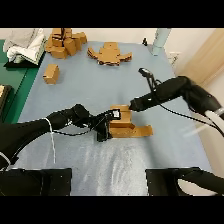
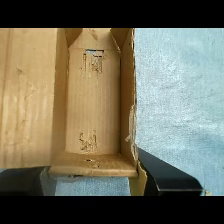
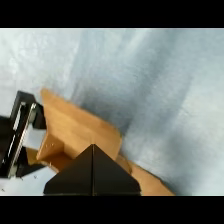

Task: Fold the box.

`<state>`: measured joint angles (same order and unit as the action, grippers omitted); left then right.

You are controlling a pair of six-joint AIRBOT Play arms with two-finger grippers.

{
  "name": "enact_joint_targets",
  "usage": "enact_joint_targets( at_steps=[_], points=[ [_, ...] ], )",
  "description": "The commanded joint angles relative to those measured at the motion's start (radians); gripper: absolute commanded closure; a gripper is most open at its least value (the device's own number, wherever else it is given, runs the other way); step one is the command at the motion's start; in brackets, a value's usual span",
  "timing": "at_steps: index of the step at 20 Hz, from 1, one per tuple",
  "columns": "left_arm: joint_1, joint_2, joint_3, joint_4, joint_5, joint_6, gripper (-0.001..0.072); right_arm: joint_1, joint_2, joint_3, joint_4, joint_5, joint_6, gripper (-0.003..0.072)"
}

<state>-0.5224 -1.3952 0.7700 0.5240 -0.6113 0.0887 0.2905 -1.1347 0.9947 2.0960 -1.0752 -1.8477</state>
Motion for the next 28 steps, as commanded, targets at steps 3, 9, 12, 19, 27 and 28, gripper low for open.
enact_joint_targets(
  at_steps=[3,9,12,19,27,28],
  points=[
    [0.0,0.001,0.0,0.0,0.0,0.0,0.0202,0.036,0.248,-0.164,-0.057,-0.147,-0.192,0.0683],
    [0.0,0.001,0.0,0.0,0.0,0.0,0.0202,0.113,0.279,-0.369,-0.204,-0.037,-0.537,0.011],
    [0.0,0.001,0.0,0.0,0.0,0.0,0.0202,0.113,0.209,-0.385,-0.304,0.154,-0.691,0.0011],
    [0.0,0.001,0.0,0.0,0.0,0.0,0.0202,0.113,0.113,-0.385,-0.257,0.286,-0.892,0.0244],
    [0.0,0.001,0.0,0.0,0.0,0.0,0.0202,0.113,0.112,-0.385,-0.099,0.238,-1.005,0.0418],
    [0.0,0.001,0.0,0.0,0.0,0.0,0.0202,0.113,0.111,-0.385,-0.094,0.238,-1.015,0.0488]
  ],
)
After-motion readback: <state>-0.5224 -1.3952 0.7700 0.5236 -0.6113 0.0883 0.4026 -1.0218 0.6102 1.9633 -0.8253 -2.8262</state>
